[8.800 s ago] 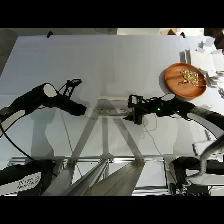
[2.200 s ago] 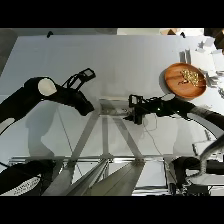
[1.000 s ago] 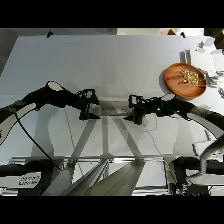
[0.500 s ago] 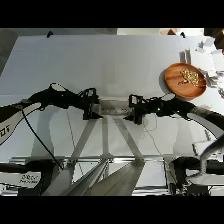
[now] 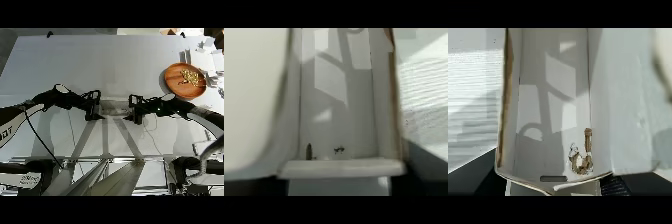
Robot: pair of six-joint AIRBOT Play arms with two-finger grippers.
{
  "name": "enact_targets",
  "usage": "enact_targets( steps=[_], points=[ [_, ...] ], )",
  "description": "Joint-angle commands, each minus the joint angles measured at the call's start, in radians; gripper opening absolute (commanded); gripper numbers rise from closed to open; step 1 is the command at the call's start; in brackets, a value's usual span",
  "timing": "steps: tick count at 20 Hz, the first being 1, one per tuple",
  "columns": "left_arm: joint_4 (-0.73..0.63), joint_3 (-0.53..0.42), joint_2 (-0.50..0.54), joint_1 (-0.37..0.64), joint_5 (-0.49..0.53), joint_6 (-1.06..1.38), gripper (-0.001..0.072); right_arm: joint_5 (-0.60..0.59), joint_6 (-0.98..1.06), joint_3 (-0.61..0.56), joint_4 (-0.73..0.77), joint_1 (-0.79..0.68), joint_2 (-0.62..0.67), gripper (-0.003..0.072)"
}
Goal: Fold the box and place the chain.
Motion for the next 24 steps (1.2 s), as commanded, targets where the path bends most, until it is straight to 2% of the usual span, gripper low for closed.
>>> enact_targets(
  steps=[1, 2, 23, 24],
  points=[
    [0.007, 0.001, 0.000, -0.007, 0.025, -0.016, 0.0332, 0.000, 0.000, 0.001, 0.000, 0.000, 0.000, 0.0512],
    [0.007, 0.001, 0.000, -0.007, 0.025, -0.016, 0.0269, 0.000, 0.000, 0.001, 0.000, 0.000, 0.000, 0.0512],
    [0.007, 0.001, 0.000, -0.006, 0.025, -0.016, 0.0276, 0.000, 0.001, 0.001, 0.014, 0.000, 0.000, 0.0512],
    [0.007, 0.001, 0.000, -0.006, 0.025, -0.016, 0.0276, -0.002, 0.000, 0.001, 0.015, 0.000, 0.000, 0.0545]
  ],
)
